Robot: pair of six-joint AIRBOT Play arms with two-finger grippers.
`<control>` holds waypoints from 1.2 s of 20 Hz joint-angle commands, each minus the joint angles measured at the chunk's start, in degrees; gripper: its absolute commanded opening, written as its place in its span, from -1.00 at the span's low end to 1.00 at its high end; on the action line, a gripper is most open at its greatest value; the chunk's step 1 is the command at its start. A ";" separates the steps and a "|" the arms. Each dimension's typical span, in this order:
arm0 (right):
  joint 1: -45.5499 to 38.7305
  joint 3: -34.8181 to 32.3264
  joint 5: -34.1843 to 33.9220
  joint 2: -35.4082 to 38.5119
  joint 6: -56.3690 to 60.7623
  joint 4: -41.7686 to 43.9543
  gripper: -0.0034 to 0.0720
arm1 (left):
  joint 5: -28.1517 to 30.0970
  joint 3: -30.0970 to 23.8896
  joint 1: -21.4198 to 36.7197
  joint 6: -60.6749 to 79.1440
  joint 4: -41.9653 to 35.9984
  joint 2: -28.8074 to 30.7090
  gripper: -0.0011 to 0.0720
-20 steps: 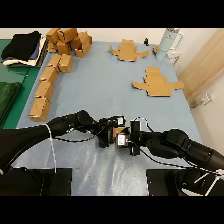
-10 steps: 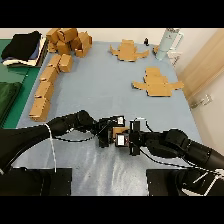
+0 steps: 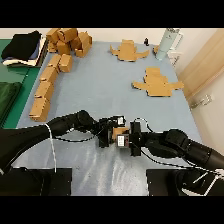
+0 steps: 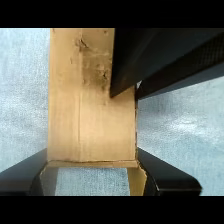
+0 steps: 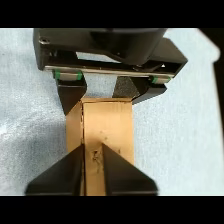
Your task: Fold the box.
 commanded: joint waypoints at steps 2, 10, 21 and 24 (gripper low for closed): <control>0.00 0.15 -0.39 0.02 0.02 0.13 -0.24 | 0.00 0.04 0.00 0.00 -0.02 -0.02 0.47; 0.00 1.27 -0.74 3.69 0.22 0.15 -0.32 | 0.00 0.04 0.00 0.00 -0.02 -0.02 0.47; -0.02 1.16 -0.68 -0.17 0.66 0.57 -0.90 | 0.02 0.04 0.00 0.00 -0.02 -0.02 0.47; -0.02 1.16 -0.68 -1.22 0.66 0.83 -0.90 | 0.00 0.04 0.00 0.00 0.00 -0.02 0.47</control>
